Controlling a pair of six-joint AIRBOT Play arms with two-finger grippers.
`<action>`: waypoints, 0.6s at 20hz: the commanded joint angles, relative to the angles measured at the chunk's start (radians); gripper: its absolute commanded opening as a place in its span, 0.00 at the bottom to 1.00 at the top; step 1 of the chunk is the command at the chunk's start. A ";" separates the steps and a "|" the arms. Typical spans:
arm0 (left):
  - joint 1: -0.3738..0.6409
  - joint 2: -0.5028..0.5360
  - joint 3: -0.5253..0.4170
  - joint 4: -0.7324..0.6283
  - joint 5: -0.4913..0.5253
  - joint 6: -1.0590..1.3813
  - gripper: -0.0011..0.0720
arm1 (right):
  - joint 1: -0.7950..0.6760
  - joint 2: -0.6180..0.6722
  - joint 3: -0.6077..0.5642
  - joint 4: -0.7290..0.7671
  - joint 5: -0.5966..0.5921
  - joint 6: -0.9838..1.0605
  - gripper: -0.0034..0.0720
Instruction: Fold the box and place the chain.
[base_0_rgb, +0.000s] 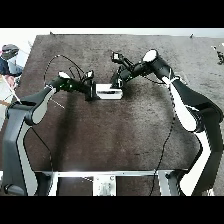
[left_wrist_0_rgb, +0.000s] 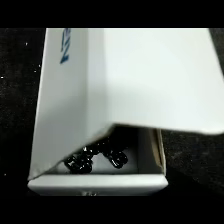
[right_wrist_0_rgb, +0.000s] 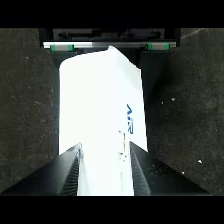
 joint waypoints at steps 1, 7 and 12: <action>0.000 0.000 0.000 0.000 0.000 0.000 0.57 | 0.011 -0.006 0.000 -0.029 -0.011 0.002 0.50; 0.000 0.000 0.000 0.000 0.000 0.000 0.57 | 0.011 -0.011 0.000 -0.029 -0.095 0.001 0.51; 0.000 0.000 0.000 0.000 0.000 0.000 0.57 | 0.013 -0.003 0.000 -0.047 -0.061 0.002 0.49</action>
